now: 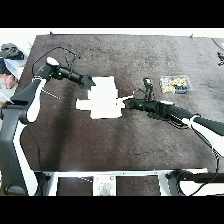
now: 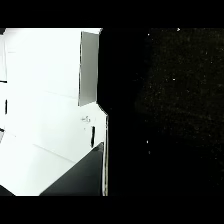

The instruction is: Fold the box and place the chain.

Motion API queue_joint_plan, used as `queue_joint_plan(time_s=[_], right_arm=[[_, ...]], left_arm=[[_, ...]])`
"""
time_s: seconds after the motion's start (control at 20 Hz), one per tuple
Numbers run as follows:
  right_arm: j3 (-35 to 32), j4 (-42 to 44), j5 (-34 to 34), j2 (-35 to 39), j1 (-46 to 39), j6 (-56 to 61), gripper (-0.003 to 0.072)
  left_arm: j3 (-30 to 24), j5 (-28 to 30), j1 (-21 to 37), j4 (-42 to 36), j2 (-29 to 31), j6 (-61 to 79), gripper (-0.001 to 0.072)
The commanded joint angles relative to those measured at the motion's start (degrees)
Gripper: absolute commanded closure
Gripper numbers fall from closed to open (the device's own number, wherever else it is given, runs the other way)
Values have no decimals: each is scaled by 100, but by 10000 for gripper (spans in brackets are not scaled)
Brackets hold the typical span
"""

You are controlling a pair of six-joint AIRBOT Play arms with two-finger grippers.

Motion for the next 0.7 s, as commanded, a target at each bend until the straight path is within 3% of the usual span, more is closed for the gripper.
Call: queue_joint_plan(time_s=[0.0, 0.3, 0.65], right_arm=[[-2, 4, 4, 4, -7, 0, 702], [-2, 4, 31, 7, -20, 0, 702], [-2, 4, 70, 7, -17, 0, 701]], left_arm=[[105, -144, 35, 68, -79, -52, 121], [319, -723, 339, 341, -70, -293, 121], [203, -804, -17, 52, -299, -155, 121]])
